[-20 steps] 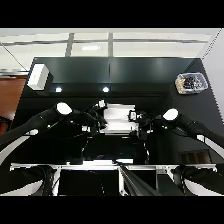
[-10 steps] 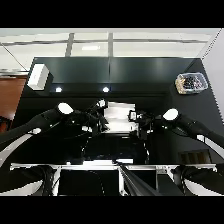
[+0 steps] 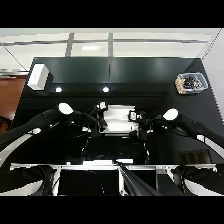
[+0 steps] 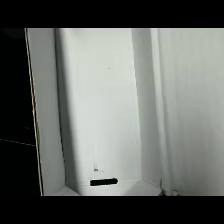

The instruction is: Fold the box and place the chain.

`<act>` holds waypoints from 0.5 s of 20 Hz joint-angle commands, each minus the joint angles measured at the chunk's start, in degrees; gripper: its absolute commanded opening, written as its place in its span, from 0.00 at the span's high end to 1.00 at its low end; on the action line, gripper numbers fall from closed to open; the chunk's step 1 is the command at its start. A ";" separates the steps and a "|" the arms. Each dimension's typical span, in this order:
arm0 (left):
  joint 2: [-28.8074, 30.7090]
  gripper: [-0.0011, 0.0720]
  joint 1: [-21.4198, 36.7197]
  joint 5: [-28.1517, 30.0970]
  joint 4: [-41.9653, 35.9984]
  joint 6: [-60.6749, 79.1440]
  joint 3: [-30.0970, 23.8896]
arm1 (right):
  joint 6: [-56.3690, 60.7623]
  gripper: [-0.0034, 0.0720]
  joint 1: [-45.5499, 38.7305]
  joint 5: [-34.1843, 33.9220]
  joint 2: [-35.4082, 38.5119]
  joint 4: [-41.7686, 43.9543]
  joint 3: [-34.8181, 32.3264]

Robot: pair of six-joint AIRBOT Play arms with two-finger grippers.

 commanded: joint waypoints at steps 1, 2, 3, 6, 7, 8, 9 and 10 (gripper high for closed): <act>2.75 0.95 0.98 -0.15 4.70 -5.81 0.09 | -0.02 0.63 0.00 -0.02 0.00 0.04 -0.02; 4.96 0.95 2.29 -1.31 7.34 -12.00 0.20 | -0.02 0.63 0.00 -0.04 0.00 0.04 -0.02; 7.65 0.95 4.31 -3.63 11.21 -17.42 0.48 | -0.02 0.63 0.00 -0.04 0.00 0.04 -0.02; 16.81 0.95 12.33 -8.22 26.38 -33.33 0.50 | -0.04 0.63 0.00 -0.04 0.00 0.04 -0.02; 19.15 0.95 15.28 -10.29 31.82 -36.15 0.50 | -0.04 0.63 0.00 -0.04 0.00 0.04 -0.02; 20.98 0.95 18.47 -11.89 36.46 -38.18 0.31 | -0.02 0.63 0.00 -0.02 0.00 0.04 -0.02; 22.01 0.95 21.90 -11.98 38.75 -44.04 -0.28 | -0.04 0.63 0.00 -0.04 0.00 0.04 -0.02; 22.14 0.95 25.31 -11.47 38.97 -51.74 -1.03 | -0.04 0.63 0.00 -0.02 0.00 0.04 -0.02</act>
